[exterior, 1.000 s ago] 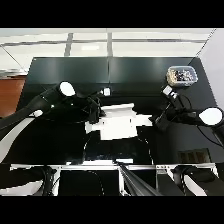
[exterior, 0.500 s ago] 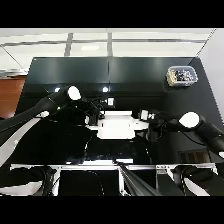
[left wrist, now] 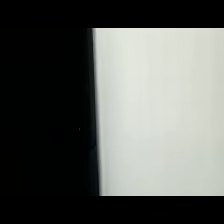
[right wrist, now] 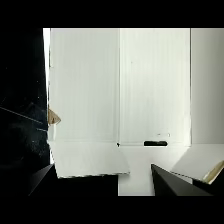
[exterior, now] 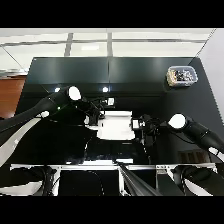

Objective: Fold the box and place the chain.

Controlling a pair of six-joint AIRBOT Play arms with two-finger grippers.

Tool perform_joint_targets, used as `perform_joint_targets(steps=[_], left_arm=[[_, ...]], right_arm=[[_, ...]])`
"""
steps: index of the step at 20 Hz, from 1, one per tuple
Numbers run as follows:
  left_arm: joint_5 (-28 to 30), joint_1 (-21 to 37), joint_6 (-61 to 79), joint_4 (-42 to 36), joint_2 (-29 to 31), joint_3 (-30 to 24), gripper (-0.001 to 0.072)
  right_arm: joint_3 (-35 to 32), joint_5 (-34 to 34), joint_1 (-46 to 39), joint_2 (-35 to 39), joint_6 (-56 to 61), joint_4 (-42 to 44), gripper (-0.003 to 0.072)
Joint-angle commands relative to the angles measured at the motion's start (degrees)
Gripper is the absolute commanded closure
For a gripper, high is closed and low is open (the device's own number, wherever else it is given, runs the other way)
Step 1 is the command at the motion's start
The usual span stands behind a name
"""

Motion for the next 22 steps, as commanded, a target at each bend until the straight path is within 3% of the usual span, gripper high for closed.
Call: perform_joint_targets(steps=[1, 7, 22], left_arm=[[0.0, 0.0, 0.0, 0.0, 0.0, 0.0, 0.068], [0.0, 0.0, 0.0, 0.0, 0.0, 0.0, 0.068], [0.0, 0.0, 0.0, 0.0, 0.0, 0.0, 0.068]], right_arm=[[0.0, 0.1, 0.3, -0.7, -0.6, 2.7, -0.0029], [0.0, -2.8, 3.6, -3.4, -1.1, 8.9, -0.0028], [5.0, -6.3, -0.7, -2.5, -4.1, 8.8, -0.0029]])
